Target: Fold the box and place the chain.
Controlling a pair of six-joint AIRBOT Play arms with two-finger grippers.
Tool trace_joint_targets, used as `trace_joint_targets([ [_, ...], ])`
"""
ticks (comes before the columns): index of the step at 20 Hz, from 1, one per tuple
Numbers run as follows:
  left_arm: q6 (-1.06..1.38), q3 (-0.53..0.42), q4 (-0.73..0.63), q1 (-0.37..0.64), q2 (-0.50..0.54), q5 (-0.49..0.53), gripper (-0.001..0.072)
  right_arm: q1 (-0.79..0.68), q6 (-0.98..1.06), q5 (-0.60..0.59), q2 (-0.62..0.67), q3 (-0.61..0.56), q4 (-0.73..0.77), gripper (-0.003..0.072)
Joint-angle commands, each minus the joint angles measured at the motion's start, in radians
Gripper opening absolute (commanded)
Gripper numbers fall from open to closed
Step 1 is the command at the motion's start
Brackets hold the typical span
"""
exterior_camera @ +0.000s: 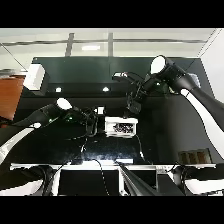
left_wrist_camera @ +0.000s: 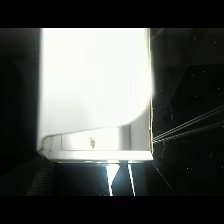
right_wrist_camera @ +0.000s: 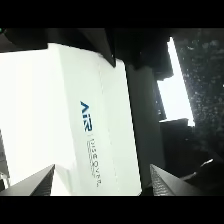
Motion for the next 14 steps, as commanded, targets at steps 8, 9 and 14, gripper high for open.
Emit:
trace_joint_targets([
  [8,0.0,0.0,0.0,0.0,-0.001,0.0,0.0484,0.055,-0.047,-0.136,0.175,-0.169,-0.111,0.0706],
  [9,0.0,0.0,0.0,0.0,-0.001,0.0,0.0484,0.059,-0.047,-0.134,0.175,-0.169,-0.117,0.0706],
  [14,0.0,0.0,0.0,0.0,-0.001,0.0,0.0484,0.061,-0.047,-0.124,0.179,-0.169,-0.175,0.0706],
])
